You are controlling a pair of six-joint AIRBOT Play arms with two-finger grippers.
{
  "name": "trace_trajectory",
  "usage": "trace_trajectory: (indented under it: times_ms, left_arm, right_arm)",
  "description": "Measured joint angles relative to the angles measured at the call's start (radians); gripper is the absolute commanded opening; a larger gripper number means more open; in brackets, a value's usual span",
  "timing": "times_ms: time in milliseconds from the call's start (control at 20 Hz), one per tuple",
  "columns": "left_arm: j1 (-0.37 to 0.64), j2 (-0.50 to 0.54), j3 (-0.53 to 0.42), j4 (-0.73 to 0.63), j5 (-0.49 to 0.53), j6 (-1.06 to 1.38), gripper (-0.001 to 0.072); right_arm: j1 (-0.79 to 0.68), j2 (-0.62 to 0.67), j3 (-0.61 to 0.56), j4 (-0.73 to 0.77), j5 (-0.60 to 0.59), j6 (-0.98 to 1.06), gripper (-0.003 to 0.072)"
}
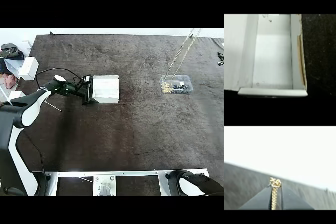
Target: Fold the box and place the chain.
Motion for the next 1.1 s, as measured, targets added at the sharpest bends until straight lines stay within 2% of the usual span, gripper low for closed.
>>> trace_trajectory:
  times_ms: [250, 450, 750, 900, 1100]
  left_arm:
    - [0.0, 0.0, 0.0, 0.0, 0.0, 0.0, 0.0347]
    - [0.0, 0.0, 0.0, 0.0, 0.0, 0.0, 0.0347]
    - [0.0, 0.0, 0.0, 0.0, 0.0, 0.0, 0.0347]
    - [0.0, 0.0, 0.0, 0.0, 0.0, 0.0, 0.0347]
    - [0.0, 0.0, 0.0, 0.0, 0.0, 0.0, 0.0347]
  right_arm:
    - [0.159, 0.019, 0.0, 0.003, -0.04, 0.0, -0.0014]
    - [0.297, -0.017, 0.0, 0.003, -0.042, 0.0, -0.0015]
    - [0.443, -0.147, 0.0, 0.022, -0.035, 0.002, -0.0014]
    - [0.486, -0.235, -0.005, 0.059, 0.027, 0.008, -0.0014]
    - [0.514, -0.338, -0.065, 0.128, 0.031, 0.008, -0.0014]
